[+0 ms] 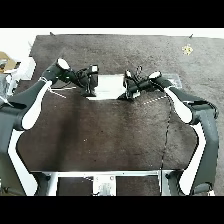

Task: Fold the box and place the chain.

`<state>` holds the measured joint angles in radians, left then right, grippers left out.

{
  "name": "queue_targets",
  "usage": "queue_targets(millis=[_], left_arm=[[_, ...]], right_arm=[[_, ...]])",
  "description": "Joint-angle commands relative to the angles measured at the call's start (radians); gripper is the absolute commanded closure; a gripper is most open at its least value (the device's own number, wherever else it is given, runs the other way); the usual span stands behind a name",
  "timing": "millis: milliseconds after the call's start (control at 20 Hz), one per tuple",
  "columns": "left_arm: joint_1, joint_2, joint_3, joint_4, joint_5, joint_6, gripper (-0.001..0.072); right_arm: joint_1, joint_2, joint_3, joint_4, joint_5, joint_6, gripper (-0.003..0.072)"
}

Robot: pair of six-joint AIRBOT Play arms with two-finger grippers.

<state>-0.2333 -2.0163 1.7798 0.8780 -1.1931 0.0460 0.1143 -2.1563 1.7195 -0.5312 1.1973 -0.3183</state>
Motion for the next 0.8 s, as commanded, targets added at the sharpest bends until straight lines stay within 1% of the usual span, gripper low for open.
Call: queue_targets(millis=[0,200,400,450,500,550,600,700,750], left_arm=[[-0.021,0.000,-0.013,0.069,0.034,0.016,-0.0011],[-0.021,0.000,-0.013,0.072,0.067,0.015,-0.0011],[-0.021,0.000,-0.013,0.056,0.035,0.015,-0.0011],[-0.021,0.000,-0.013,0.056,0.031,0.014,0.0007],[-0.021,0.000,-0.013,0.056,0.031,0.014,0.0007],[-0.021,0.000,-0.013,0.056,0.029,0.009,0.0135],[-0.021,0.000,-0.013,0.056,0.026,0.006,0.0244],[-0.021,0.000,-0.013,0.056,0.025,0.006,0.0245],[-0.021,0.000,-0.013,0.056,0.025,0.000,0.0434]], right_arm=[[0.001,0.000,0.001,0.001,0.000,0.000,0.0247],[0.001,0.000,0.001,0.001,0.000,0.000,0.0247],[0.001,0.000,0.001,0.001,0.000,0.000,0.0248],[0.001,0.000,0.001,0.000,0.000,0.000,0.0247],[0.001,0.000,0.001,0.001,0.000,0.000,0.0247],[0.001,0.000,0.001,0.001,0.000,0.000,0.0247],[0.001,0.000,0.001,0.000,0.000,0.000,0.0247],[0.001,0.000,0.001,0.001,0.000,0.000,0.0247],[0.001,0.000,0.001,0.001,0.000,0.000,0.0247]])
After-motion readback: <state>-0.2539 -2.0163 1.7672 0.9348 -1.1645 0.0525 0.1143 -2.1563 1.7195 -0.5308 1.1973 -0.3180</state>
